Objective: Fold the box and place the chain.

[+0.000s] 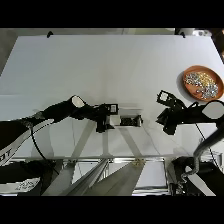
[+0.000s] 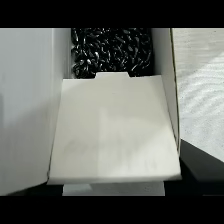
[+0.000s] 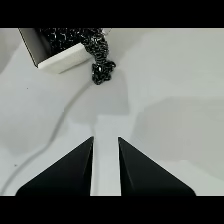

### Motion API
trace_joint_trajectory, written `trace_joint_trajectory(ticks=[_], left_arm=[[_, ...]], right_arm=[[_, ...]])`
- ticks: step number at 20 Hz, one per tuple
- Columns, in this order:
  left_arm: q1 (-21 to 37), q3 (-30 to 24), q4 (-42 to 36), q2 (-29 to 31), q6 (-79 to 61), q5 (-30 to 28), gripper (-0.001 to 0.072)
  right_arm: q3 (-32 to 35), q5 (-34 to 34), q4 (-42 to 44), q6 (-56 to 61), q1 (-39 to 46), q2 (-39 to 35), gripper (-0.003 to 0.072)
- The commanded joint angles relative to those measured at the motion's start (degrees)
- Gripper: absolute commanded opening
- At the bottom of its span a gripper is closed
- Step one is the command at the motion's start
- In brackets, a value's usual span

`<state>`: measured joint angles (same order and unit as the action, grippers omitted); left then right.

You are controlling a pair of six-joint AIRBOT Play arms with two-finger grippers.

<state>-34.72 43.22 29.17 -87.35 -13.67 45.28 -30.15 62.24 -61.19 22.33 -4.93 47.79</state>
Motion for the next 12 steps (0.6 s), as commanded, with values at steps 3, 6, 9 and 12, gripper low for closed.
trace_joint_trajectory(ticks=[3, 6, 9, 12], left_arm=[[0.0, 0.0, 0.0, 0.0, 0.0, 0.0, 0.0387], [0.0, 0.0, 0.0, 0.0, 0.0, 0.0, 0.0387], [0.0, 0.0, 0.0, 0.0, 0.0, 0.0, 0.0387], [0.0, 0.0, 0.0, 0.0, 0.0, 0.0, 0.0387]], right_arm=[[1.8, -7.1, 10.6, -14.1, -2.8, 8.6, 0.0248], [1.8, -13.4, 10.2, -13.4, -9.4, 13.9, 0.0248], [1.8, -20.3, 10.0, -10.1, -12.0, 16.4, 0.0247], [1.8, -21.8, 9.5, -9.7, -12.0, 16.5, 0.0247]])
